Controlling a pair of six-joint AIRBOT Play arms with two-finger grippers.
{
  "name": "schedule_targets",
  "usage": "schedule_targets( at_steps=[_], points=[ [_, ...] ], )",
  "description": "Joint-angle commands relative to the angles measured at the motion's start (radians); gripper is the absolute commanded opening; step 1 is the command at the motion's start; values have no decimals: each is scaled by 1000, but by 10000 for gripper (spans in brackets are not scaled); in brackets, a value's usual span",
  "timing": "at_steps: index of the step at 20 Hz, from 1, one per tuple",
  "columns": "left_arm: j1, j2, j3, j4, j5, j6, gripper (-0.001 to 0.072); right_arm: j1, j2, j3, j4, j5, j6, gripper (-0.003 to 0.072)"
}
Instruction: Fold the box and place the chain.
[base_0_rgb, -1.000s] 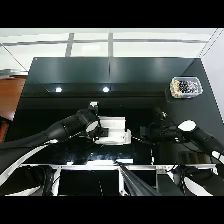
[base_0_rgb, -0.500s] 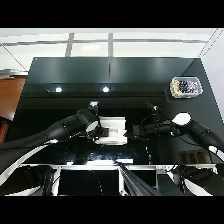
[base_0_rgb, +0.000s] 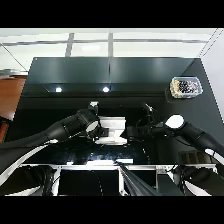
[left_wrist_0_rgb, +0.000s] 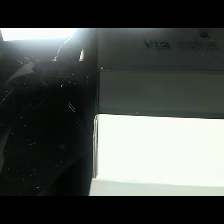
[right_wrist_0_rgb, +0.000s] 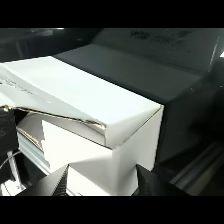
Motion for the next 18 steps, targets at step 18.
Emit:
schedule_targets(
  at_steps=[18],
  points=[
    [-1,0,0,5,-2,4,31,308,-19,160,-715,-109,812,467]
  ],
)
